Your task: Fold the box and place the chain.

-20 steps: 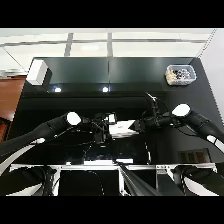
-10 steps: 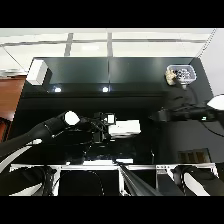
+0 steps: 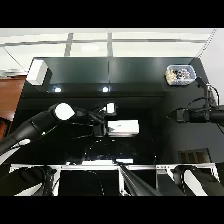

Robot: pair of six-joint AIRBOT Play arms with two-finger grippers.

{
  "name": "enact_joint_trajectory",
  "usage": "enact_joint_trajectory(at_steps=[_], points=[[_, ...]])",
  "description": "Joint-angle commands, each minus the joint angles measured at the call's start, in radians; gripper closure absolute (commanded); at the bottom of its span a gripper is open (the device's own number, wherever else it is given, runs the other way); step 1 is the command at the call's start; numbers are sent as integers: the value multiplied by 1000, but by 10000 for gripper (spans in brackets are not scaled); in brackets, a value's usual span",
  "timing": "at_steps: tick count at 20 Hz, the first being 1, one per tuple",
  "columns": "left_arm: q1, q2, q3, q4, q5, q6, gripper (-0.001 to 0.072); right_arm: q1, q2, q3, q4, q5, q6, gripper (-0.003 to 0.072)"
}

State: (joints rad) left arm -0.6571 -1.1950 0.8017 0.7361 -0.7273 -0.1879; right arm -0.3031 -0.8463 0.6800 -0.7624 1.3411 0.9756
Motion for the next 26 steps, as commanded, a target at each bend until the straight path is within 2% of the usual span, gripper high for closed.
enact_joint_trajectory(at_steps=[1, 4, 7, 11, 21, 26], points=[[-37, -95, 114, -9, -14, -83, 5, -12, 3, 1, -8, -18, 0, 671], [-74, -234, 203, -129, -18, -101, 4, -12, 3, 1, -8, -18, 0, 671], [-88, -301, 245, -114, -74, -110, 4, -12, 3, 1, -10, -29, -4, 671], [-88, -309, 251, -33, -124, -189, 3, -12, 3, 1, -10, -55, -5, 671], [-90, -309, 265, 34, -169, -240, 3, -12, 3, 1, -10, -69, -4, 671], [-111, -315, 323, 197, -231, -373, 3, -12, 3, 1, -10, -69, -4, 671]])
